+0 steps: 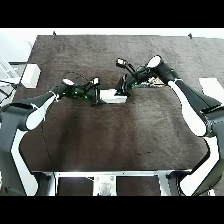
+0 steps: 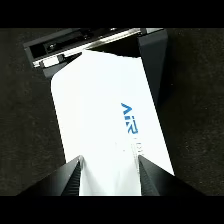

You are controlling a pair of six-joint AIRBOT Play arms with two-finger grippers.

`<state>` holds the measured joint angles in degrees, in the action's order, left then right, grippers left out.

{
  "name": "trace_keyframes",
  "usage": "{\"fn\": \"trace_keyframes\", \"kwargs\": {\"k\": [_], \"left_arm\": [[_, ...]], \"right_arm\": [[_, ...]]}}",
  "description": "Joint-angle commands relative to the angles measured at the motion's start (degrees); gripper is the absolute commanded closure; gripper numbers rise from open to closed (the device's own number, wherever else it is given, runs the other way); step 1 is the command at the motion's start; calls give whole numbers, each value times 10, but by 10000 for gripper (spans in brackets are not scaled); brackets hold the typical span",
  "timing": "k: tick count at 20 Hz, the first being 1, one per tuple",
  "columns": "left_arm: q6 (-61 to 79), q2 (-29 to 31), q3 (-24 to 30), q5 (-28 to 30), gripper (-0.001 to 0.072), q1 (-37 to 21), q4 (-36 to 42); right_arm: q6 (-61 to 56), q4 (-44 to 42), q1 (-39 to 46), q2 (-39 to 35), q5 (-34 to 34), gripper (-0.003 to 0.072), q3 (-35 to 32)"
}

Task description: Fold the box and place the chain.

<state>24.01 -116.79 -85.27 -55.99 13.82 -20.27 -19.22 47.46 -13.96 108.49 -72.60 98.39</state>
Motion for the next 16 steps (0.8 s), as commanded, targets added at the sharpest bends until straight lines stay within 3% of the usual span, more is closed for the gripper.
{"fn": "trace_keyframes", "kwargs": {"k": [1,14,16], "left_arm": [[0,0,0,0,420,0,0],[0,0,0,0,420,0,0],[0,0,0,0,420,0,0]], "right_arm": [[14,-5,-2,2,12,259,1],[39,-3,-12,2,51,285,18],[39,-2,-12,2,51,329,21]]}}
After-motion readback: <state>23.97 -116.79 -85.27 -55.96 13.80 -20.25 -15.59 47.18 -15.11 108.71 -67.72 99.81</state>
